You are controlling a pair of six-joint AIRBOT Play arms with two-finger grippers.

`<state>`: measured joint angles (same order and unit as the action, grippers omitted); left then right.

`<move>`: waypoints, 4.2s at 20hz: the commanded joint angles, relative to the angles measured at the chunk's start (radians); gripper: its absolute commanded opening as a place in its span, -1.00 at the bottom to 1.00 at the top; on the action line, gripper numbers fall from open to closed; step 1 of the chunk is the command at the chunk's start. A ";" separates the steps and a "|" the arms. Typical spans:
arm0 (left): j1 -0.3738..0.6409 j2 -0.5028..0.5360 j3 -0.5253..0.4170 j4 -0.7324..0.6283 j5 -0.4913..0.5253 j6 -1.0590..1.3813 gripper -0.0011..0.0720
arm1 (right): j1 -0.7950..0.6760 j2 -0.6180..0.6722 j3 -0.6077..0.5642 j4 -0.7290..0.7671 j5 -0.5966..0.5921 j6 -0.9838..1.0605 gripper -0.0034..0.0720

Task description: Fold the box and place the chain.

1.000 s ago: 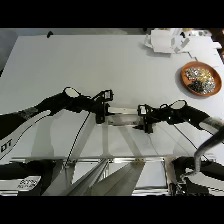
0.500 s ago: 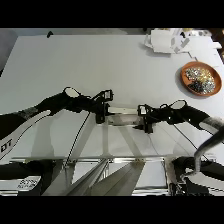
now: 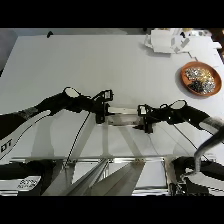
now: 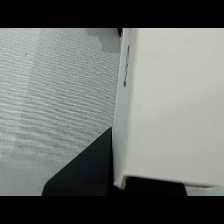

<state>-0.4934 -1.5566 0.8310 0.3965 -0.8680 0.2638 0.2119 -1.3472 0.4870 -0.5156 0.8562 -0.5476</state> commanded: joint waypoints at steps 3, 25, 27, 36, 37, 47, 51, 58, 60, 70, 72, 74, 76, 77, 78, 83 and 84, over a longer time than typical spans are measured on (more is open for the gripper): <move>0.003 0.019 0.000 0.032 -0.003 -0.002 0.19 | 0.001 0.000 -0.001 0.000 0.000 0.000 -0.12; -0.087 0.386 0.000 0.294 -0.125 -0.509 -0.96 | 0.001 0.000 -0.001 0.000 0.000 0.000 -0.12; -0.130 0.344 0.000 0.176 0.055 -0.462 -0.95 | 0.001 0.000 -0.001 0.000 0.000 0.000 -0.12; -0.148 0.127 0.000 -0.103 0.459 -0.530 -0.96 | 0.001 0.000 -0.001 0.000 0.000 0.000 -0.12; -0.148 0.110 0.000 -0.087 0.441 -0.547 -0.96 | 0.001 0.000 -0.001 0.000 0.000 0.000 -0.12; -0.139 0.247 0.000 0.182 0.331 -0.570 -0.95 | 0.001 0.000 -0.001 0.000 0.000 0.000 -0.12; -0.103 0.431 0.000 0.450 0.028 -0.586 -0.95 | 0.001 0.000 -0.001 0.000 0.000 0.000 -0.12; -0.101 0.382 -0.001 0.632 -0.155 -0.575 -0.72 | 0.001 0.000 -0.001 0.000 0.000 0.000 -0.12; -0.102 0.322 -0.001 0.641 -0.121 -0.575 -0.71 | 0.001 0.000 -0.001 0.000 0.000 0.000 -0.12; 0.047 0.195 -0.069 0.520 -0.027 -0.350 -0.34 | 0.001 0.000 -0.001 0.000 0.000 0.000 -0.12; 0.046 0.195 -0.069 0.470 -0.030 -0.240 -0.34 | 0.001 0.000 -0.001 0.000 0.000 0.000 -0.12; 0.045 0.192 -0.069 0.416 -0.030 -0.087 -0.15 | 0.001 0.000 -0.001 0.000 0.000 0.000 -0.12; 0.044 0.189 -0.069 0.396 -0.034 0.016 -0.15 | 0.001 0.000 -0.001 0.000 0.000 0.000 -0.12; 0.043 0.185 -0.069 0.397 -0.037 0.049 -0.14 | 0.001 0.000 -0.001 0.000 0.000 0.000 -0.12; 0.043 0.179 -0.069 0.396 -0.042 0.070 -0.06 | 0.001 0.000 -0.001 0.000 0.000 0.000 -0.12; 0.013 0.150 -0.069 0.360 -0.044 0.081 -0.02 | 0.001 0.000 -0.001 0.000 0.000 0.000 -0.12; 0.001 0.149 -0.069 0.332 -0.041 0.083 -0.02 | 0.001 0.000 -0.001 0.000 0.000 0.000 -0.12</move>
<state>-0.4717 -1.3987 0.7624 0.7807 -0.9096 0.3138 0.2127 -1.3476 0.4866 -0.5159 0.8562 -0.5480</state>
